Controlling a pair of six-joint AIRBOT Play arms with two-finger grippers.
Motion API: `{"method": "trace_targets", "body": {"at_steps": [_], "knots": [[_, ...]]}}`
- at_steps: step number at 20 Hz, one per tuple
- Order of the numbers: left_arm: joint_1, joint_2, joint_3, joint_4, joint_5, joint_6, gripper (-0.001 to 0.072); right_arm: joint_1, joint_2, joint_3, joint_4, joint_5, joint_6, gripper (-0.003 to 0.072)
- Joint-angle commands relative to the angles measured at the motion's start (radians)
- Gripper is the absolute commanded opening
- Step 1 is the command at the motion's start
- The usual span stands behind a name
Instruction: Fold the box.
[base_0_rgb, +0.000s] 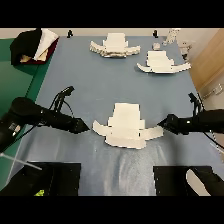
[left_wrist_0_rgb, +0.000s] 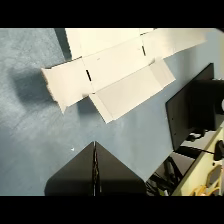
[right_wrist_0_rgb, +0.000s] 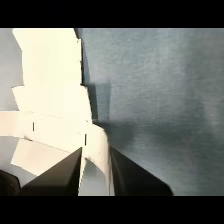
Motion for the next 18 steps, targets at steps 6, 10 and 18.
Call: {"method": "trace_targets", "body": {"at_steps": [6, 10, 18], "knots": [[0.034, -0.235, 0.034, -0.185, -0.013, 0.167, 0.0014, 0.018, -0.133, -0.027, -0.035, -0.087, 0.018, 0.0301], [0.034, -0.236, 0.061, -0.185, -0.012, 0.166, 0.0014, 0.017, -0.216, -0.009, -0.068, -0.085, 0.008, 0.0301], [0.034, -0.236, 0.061, -0.183, -0.009, 0.172, 0.0014, 0.017, -0.132, 0.018, -0.164, -0.151, 0.198, 0.03]]}}
